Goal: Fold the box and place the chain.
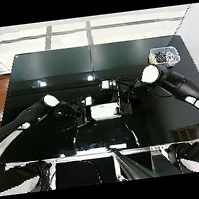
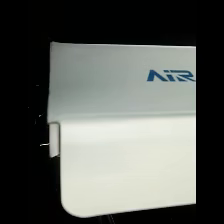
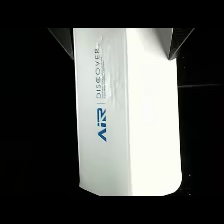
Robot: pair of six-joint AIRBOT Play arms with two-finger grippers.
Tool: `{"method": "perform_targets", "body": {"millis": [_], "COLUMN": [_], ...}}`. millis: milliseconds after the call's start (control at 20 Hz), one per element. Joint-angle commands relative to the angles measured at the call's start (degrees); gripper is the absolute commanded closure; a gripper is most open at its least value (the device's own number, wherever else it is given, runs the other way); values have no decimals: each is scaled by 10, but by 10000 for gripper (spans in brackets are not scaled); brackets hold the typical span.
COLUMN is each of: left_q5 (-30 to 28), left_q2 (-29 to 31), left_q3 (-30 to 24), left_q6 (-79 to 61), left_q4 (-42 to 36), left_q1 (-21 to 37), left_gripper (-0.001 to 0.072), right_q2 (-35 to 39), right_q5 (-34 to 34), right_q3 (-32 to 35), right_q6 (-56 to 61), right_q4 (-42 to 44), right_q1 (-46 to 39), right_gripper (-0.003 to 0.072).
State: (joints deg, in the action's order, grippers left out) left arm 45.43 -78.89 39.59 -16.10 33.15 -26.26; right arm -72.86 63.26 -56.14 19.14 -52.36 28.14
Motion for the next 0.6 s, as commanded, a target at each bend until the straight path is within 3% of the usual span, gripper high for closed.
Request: {"method": "perform_targets", "body": {"millis": [0,50,150,300,350,550], "left_q5": [0,0,0,0,0,0], "left_q2": [0,0,0,0,0,0], "left_q3": [0,0,0,0,0,0], "left_q6": [0,0,0,0,0,0], "left_q4": [0,0,0,0,0,0], "left_q1": [0,0,0,0,0,0], "left_gripper": [344,344,344,344,344,344], "right_q2": [-2,-2,-2,-2,-2,-2], "right_q5": [-6,-5,-6,-6,-5,-5], "right_q3": [0,0,0,0,0,0], "right_q6": [-10,-10,-9,-7,-6,2], "right_q4": [-16,-17,-22,-27,-26,-26], "right_q1": [2,2,2,2,2,2], "right_gripper": [127,273,382,384,485,496]}}
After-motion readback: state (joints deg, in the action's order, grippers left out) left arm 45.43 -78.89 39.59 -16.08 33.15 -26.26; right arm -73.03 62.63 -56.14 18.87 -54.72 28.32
